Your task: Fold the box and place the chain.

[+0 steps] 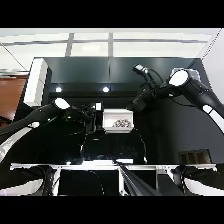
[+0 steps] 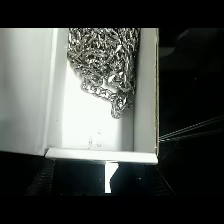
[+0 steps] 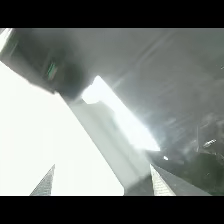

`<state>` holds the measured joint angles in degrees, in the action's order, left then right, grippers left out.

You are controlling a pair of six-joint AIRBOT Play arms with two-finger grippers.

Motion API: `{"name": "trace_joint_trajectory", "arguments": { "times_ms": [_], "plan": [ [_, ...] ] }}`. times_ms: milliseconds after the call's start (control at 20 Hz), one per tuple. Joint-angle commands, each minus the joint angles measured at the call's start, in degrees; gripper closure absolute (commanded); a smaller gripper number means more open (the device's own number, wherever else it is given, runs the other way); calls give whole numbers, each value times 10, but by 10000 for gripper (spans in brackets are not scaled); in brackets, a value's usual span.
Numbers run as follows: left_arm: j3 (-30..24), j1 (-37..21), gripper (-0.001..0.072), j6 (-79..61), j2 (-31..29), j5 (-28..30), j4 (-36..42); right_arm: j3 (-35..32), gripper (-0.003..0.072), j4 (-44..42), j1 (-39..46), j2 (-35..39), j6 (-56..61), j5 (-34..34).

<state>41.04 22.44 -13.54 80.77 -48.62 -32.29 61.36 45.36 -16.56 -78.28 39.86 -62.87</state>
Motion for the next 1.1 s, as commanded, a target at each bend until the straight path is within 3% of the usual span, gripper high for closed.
{"name": "trace_joint_trajectory", "arguments": {
  "times_ms": [0,150,800,850,900,1050],
  "plan": [
    [0,0,356,1,0,-1,0,-10,-20,27,-18,-1,-135,-51],
    [0,0,356,3,0,-27,0,-13,-19,-24,-28,-1,-202,-40],
    [1,0,356,3,0,-26,0,-26,-18,27,-69,-1,-193,-18],
    [1,0,356,3,0,-26,0,-26,105,27,-69,-1,-193,-18],
    [1,0,356,3,0,-26,0,-26,154,27,-69,-1,-193,-19],
    [0,0,356,3,0,-26,0,-26,156,27,-69,1,-181,-17]
  ]
}}
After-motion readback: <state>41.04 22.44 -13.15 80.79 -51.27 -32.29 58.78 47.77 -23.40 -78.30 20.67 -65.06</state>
